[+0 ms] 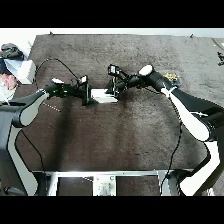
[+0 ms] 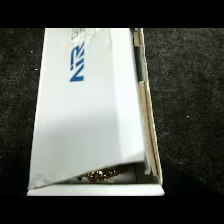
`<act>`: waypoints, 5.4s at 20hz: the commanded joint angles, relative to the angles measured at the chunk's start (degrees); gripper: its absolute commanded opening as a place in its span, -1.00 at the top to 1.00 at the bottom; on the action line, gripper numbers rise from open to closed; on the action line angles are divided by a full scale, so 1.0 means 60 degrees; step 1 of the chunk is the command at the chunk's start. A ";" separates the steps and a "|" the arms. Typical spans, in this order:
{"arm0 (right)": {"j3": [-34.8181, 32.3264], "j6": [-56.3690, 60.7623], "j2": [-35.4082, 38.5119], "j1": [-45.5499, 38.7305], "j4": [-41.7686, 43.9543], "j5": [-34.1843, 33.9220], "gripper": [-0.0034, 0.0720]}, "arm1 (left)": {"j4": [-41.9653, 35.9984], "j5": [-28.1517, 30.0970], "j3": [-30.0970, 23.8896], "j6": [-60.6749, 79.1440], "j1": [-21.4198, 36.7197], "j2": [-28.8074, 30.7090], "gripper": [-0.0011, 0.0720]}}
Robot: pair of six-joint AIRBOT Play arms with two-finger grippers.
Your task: Fold the box and place the chain.
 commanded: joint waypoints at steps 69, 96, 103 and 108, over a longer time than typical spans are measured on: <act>-0.8735 0.5308 1.0335 -0.0998 0.0164 -0.7093 0.87 | 0.0004 0.0000 0.0000 0.0000 0.0004 -0.0004 0.05; -1.4182 0.5304 1.5872 -0.0994 0.0805 -1.0265 0.87 | -0.0291 -0.0007 0.0000 -0.0004 0.0004 -0.0004 0.05; -1.4182 0.5308 1.5875 -0.0994 0.0805 -1.0287 0.87 | -0.1268 -0.0331 0.0018 -0.0058 0.0015 0.0229 0.94; -1.4182 0.5308 1.5875 -0.0994 0.0805 -1.0287 0.87 | -0.1752 0.0710 0.0153 -0.1690 0.0219 0.1927 0.95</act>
